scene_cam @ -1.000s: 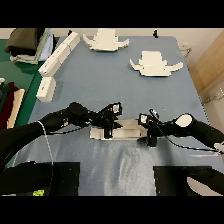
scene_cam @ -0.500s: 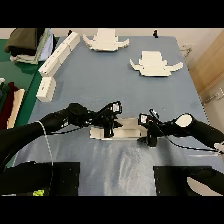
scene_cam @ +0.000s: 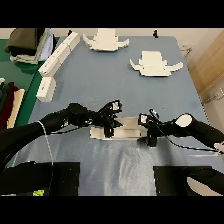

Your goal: Fold the box.

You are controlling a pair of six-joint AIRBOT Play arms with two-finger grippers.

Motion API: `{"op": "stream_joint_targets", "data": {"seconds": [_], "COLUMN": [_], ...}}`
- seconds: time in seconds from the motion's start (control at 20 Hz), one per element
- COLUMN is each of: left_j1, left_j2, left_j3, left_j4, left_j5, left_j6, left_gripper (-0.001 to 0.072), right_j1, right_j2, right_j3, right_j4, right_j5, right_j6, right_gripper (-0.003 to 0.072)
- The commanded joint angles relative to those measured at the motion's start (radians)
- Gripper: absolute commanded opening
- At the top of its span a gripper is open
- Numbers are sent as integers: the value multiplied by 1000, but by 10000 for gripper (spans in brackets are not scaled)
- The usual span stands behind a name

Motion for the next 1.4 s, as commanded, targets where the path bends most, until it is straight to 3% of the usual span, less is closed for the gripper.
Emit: {"op": "stream_joint_targets", "data": {"seconds": [0.0,0.15,0.2,0.25,0.3,0.45,0.55,0.7,0.85,0.9,0.95,1.0,1.15,1.35], "left_j1": [0,1,2,2,2,2,13,66,138,155,164,161,123,74], "left_j2": [1,1,1,1,1,6,39,141,256,291,320,348,363,206], "left_j3": [1,1,1,1,1,1,1,1,1,1,2,2,2,34], "left_j4": [-5,-5,-5,-4,-5,50,210,487,686,711,710,700,470,286], "left_j5": [0,0,1,2,3,3,-13,-131,-295,-354,-404,-435,-407,-320], "left_j6": [-1,-6,-10,-14,-34,-91,-239,-575,-890,-1002,-1079,-1107,-1181,-1320], "left_gripper": [14,18,188,559,656,654,662,662,658,518,171,15,14,14], "right_j1": [0,0,0,0,0,0,0,0,0,0,0,0,0,0], "right_j2": [0,0,0,0,0,0,0,0,0,0,0,0,0,0], "right_j3": [1,1,1,1,1,1,1,1,1,1,1,1,1,1], "right_j4": [0,0,0,0,0,0,0,0,0,0,0,0,0,0], "right_j5": [0,0,0,0,0,0,0,0,0,0,0,0,0,0], "right_j6": [0,0,0,0,0,0,0,0,0,0,0,0,0,0], "right_gripper": [508,508,508,508,508,508,508,508,508,508,508,508,508,508]}}
